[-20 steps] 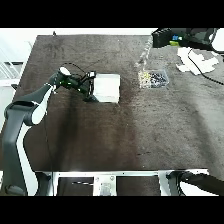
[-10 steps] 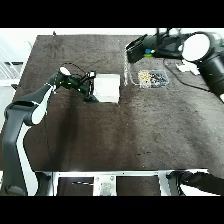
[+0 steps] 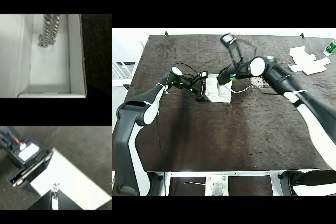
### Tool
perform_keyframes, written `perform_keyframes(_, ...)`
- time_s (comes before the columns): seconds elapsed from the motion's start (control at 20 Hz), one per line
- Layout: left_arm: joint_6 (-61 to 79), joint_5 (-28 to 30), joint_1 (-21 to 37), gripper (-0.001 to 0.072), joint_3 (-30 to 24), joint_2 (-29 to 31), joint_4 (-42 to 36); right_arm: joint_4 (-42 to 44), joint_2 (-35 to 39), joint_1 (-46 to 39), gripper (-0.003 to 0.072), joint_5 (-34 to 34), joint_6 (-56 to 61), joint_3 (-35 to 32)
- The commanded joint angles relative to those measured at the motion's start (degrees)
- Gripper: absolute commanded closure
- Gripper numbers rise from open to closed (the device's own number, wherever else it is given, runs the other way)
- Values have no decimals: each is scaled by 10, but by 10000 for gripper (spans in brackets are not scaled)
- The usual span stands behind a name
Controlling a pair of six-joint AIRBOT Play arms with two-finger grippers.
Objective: Fold the box and place the chain.
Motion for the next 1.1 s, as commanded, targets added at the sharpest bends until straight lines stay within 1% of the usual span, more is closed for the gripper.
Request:
perform_keyframes(0.0, 0, 0, 0, 366, 0, 0, 0, -11, -42, 2, 246, 3, 1, -1)
perform_keyframes(0.05, 0, 0, 0, 366, 0, 0, 0, -31, -39, -8, 114, 5, 17, -2)
perform_keyframes(0.2, 0, 0, 0, 365, 0, 0, 0, -85, -10, -67, 114, 42, 84, -8)
perform_keyframes(0.25, 0, 0, 0, 365, 0, 0, 0, -87, 5, -92, 115, 49, 96, -21)
perform_keyframes(0.35, 0, 0, 0, 366, 0, 0, 0, -86, 45, -146, 114, 46, 113, -75)
perform_keyframes(0.45, 0, 0, 0, 365, 0, 0, 0, -86, 75, -192, 114, 9, 155, -150)
perform_keyframes(0.55, 0, 0, 0, 366, 0, 0, 0, -69, 81, -219, 114, -64, 199, -215)
perform_keyframes(0.65, 0, 0, 0, 366, 0, 0, 0, -21, 66, -225, 115, -156, 209, -260)
perform_keyframes(0.7, 0, 0, 0, 366, 0, 0, 0, 7, 51, -225, 115, -187, 209, -268)
perform_keyframes(0.75, 0, 0, 0, 365, 0, 0, 0, 31, 29, -224, 115, -202, 209, -267)
perform_keyframes(0.85, 0, 0, 0, 365, 0, 0, 0, 77, -14, -222, 117, -221, 208, -261)
perform_keyframes(0.95, 0, 0, 0, 365, 0, 0, 0, 119, -50, -211, 130, -242, 176, -248)
perform_keyframes(1.0, 0, 0, 0, 366, 0, 0, 0, 136, -63, -204, 145, -253, 162, -239)
perform_keyframes(1.05, 0, 0, 0, 365, 0, 0, 0, 144, -75, -196, 199, -262, 161, -226)
